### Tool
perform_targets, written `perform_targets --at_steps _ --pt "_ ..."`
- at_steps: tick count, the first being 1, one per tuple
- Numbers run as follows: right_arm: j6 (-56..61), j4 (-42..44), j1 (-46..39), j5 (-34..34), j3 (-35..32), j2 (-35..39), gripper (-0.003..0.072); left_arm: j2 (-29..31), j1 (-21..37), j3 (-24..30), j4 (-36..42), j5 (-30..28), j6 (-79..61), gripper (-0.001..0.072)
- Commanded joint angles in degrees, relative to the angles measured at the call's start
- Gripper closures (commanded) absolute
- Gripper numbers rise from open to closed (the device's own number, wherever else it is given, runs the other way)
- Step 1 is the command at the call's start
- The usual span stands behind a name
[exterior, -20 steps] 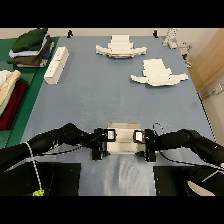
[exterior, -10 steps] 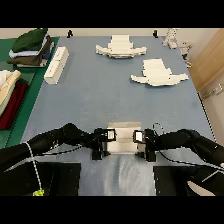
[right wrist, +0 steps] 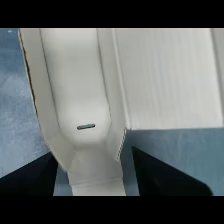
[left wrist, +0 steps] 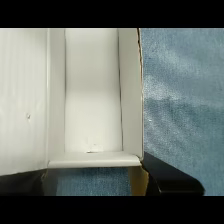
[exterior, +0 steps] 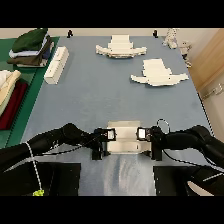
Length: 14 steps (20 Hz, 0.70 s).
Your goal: Fold the box.
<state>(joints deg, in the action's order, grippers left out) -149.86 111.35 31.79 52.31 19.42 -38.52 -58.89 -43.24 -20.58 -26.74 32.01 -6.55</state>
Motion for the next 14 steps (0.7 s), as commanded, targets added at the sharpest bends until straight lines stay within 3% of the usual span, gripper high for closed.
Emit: perform_targets --at_steps 1,5,8,10,12,14 --pt "13.6 -7.3 0.0 11.0 2.2 5.3 -0.0018 0.0 0.0 0.0 0.0 0.0 0.0 0.0271" --pt "36.5 -3.3 0.0 13.6 6.0 10.2 -0.0009 0.0 0.0 0.0 0.0 0.0 0.0 0.0271" --pt "47.0 16.5 0.2 5.9 5.7 9.0 0.0249 0.0 0.0 0.0 0.0 0.0 0.0 0.0271" --pt "50.4 23.2 1.9 -3.1 5.6 5.2 0.0257 0.0 0.0 0.0 0.0 0.0 0.0 0.0271" --pt "54.0 23.5 4.8 -10.8 5.8 -0.1 0.0399 0.0 0.0 0.0 0.0 0.0 0.0 0.0271" --pt "53.9 23.4 5.8 -14.5 7.3 -5.9 0.0409 0.0 0.0 0.0 0.0 0.0 0.0 0.0271"
